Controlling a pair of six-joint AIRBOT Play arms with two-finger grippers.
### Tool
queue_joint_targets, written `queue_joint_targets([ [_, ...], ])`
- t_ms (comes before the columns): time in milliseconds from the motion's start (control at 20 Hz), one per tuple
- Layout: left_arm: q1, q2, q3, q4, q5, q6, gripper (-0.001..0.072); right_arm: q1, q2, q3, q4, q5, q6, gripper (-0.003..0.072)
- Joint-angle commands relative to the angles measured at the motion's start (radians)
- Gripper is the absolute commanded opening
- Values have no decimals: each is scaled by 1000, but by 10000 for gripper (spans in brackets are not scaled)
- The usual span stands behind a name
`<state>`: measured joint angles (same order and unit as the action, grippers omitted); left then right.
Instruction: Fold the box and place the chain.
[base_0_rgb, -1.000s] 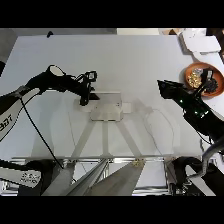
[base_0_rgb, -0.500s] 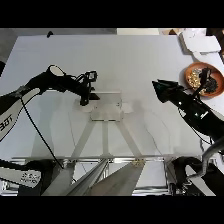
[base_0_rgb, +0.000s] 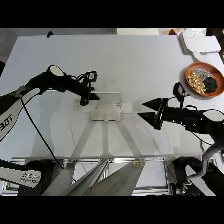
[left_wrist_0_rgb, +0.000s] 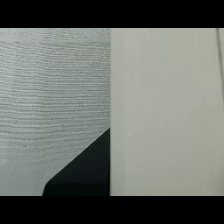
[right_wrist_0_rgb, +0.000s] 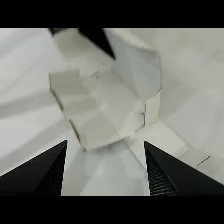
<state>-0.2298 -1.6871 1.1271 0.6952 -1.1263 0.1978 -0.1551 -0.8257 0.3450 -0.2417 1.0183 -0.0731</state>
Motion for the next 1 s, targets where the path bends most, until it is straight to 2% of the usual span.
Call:
queue_joint_targets([
  [0, -1, 0, -1, 0, 0, 0, 12, 72, 1, 1, -111, -38, -147, 540],
  [250, -1, 0, -1, 0, 0, 0, 12, 291, -1, 1, -125, -346, -388, 540],
  [300, -1, 0, -1, 0, 0, 0, 12, 312, -13, 8, -126, -353, -414, 540],
  [400, -1, -1, -1, 0, 0, 0, 12, 322, -86, 51, -154, -290, -447, 540],
  [600, -1, 0, 0, 0, 0, 0, 12, 322, -324, 253, -305, -103, -424, 554],
  [700, -1, 0, -1, 0, 0, 0, 12, 322, -405, 306, -302, -143, -335, 559],
  [800, -1, 0, -1, 0, 0, 0, 12, 322, -441, 308, -307, -216, -319, 614],
  [900, -1, 0, -1, 0, 0, 0, 12, 329, -464, 308, -300, -255, -314, 627],
  [950, -1, 0, -1, 0, 0, 0, 12, 344, -470, 308, -300, -284, -306, 656],
])
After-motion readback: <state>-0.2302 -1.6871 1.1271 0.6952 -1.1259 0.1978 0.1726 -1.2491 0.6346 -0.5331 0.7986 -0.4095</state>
